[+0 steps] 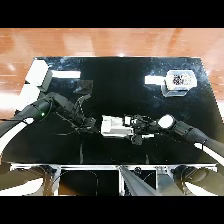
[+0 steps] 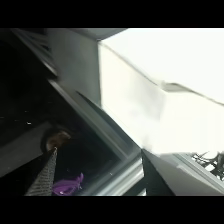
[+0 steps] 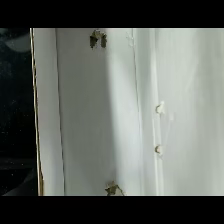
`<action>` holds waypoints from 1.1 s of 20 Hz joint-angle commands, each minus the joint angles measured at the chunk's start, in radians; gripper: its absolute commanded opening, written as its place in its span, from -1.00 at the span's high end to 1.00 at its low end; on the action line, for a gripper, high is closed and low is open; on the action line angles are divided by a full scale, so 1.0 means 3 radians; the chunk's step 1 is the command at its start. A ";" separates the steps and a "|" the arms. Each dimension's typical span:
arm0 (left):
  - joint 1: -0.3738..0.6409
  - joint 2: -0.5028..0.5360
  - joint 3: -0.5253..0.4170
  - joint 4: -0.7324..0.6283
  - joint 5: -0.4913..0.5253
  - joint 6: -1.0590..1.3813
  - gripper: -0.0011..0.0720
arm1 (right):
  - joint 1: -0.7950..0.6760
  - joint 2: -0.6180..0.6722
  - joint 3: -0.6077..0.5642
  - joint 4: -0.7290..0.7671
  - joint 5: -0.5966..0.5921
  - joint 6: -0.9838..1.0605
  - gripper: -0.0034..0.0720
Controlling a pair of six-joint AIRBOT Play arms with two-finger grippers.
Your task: Fold the box and place the chain.
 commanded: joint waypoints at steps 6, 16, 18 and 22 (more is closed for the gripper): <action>-0.0004 0.0127 0.0107 -0.0053 -0.0017 -0.0074 -0.74 | 0.0001 0.0000 0.0001 0.0000 0.0000 0.0003 -0.55; -0.0910 0.0252 0.0104 0.0819 -0.1142 -0.0916 -0.74 | 0.0001 0.0000 0.0001 0.0000 -0.0003 0.0011 -0.55; -0.0999 0.0277 0.0104 0.0936 -0.1242 -0.1119 -0.74 | 0.0001 0.0000 0.0001 -0.0001 -0.0003 0.0011 -0.55; -0.1183 0.0286 0.0104 0.1213 -0.1387 -0.1553 -0.72 | 0.0001 0.0000 0.0001 -0.0001 -0.0003 0.0013 -0.55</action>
